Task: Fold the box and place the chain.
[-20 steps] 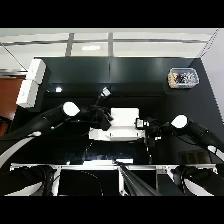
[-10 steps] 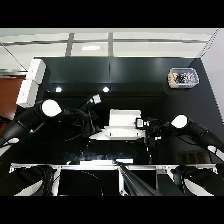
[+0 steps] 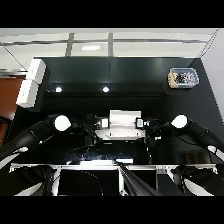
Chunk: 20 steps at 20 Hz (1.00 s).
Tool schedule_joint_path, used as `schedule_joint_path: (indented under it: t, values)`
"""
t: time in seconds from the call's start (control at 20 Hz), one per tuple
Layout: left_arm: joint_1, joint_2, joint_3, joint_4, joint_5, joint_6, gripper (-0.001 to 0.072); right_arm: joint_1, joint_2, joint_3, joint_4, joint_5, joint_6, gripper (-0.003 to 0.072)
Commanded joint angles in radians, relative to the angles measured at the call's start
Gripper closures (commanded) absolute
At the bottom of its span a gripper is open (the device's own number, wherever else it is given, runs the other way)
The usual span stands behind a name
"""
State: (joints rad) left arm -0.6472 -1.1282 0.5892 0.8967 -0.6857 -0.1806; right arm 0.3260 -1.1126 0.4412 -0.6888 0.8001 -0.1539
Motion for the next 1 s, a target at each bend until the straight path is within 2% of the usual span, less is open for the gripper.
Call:
schedule_joint_path:
  t: [0.0, 0.1, 0.15, 0.25, 0.35, 0.4, 0.6, 0.8, 0.95]
  values:
    - [-0.047, -0.037, -0.002, -0.01, 0.063, 0.028, 0.0013, 0.001, 0.001, 0.001, 0.0, 0.003, 0.0, 0.0238]
    - [-0.049, -0.037, -0.002, -0.079, 0.084, 0.027, 0.0031, 0.001, 0.001, 0.001, 0.0, 0.004, 0.0, 0.0238]
    - [-0.049, -0.037, -0.002, -0.115, 0.089, 0.028, 0.0089, 0.001, 0.001, 0.001, 0.0, 0.004, 0.0, 0.0238]
    - [-0.05, -0.037, -0.002, -0.175, 0.072, 0.028, 0.038, 0.001, 0.001, 0.001, 0.0, 0.004, 0.0, 0.0238]
    - [-0.05, -0.037, -0.002, -0.209, 0.046, 0.028, 0.0582, 0.001, 0.001, 0.001, 0.0, 0.004, 0.0, 0.0238]
    - [-0.05, -0.037, -0.002, -0.21, 0.033, 0.028, 0.0621, 0.001, 0.001, 0.001, 0.0, 0.004, 0.0, 0.0238]
    - [-0.05, -0.037, -0.002, -0.214, 0.05, 0.028, 0.0621, 0.001, 0.001, 0.001, 0.0, 0.004, 0.0, 0.0238]
    - [-0.05, -0.06, -0.002, -0.331, 0.119, 0.028, 0.0621, 0.001, 0.001, 0.001, 0.0, 0.003, 0.0, 0.0238]
    - [-0.05, -0.087, -0.002, -0.34, 0.106, 0.028, 0.0621, 0.001, 0.001, 0.001, 0.0, 0.003, 0.0, 0.0238]
